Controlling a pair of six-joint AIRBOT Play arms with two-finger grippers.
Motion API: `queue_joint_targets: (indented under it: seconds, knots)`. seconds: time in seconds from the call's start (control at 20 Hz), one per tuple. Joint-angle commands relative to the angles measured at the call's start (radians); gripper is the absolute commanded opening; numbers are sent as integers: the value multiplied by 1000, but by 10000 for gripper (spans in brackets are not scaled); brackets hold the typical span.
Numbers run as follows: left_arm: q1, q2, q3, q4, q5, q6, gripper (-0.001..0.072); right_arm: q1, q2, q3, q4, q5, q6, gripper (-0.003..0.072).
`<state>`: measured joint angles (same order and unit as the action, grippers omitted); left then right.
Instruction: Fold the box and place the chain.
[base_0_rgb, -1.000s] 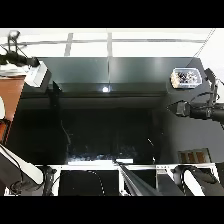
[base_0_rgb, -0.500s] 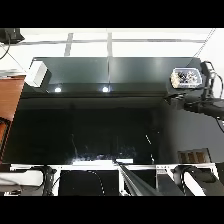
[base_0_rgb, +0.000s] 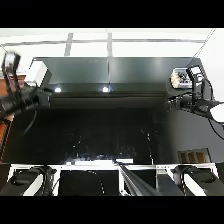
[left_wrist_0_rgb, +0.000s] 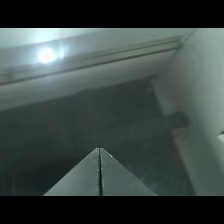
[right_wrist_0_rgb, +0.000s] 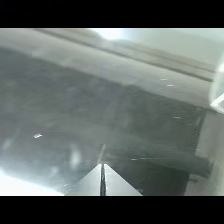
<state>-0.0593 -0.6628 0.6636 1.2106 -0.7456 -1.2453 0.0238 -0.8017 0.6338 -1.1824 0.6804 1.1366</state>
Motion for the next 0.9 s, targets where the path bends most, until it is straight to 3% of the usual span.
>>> queue_joint_targets:
  seconds: [0.0, 0.85]
  knots:
    - [1, 103, -137, 35, 65, -44, 29, -11, -1, -40, -48, -40, 57, 17]
    - [1, 101, -137, 35, 57, -45, 30, -11, -1, -40, -48, -31, 57, 17]
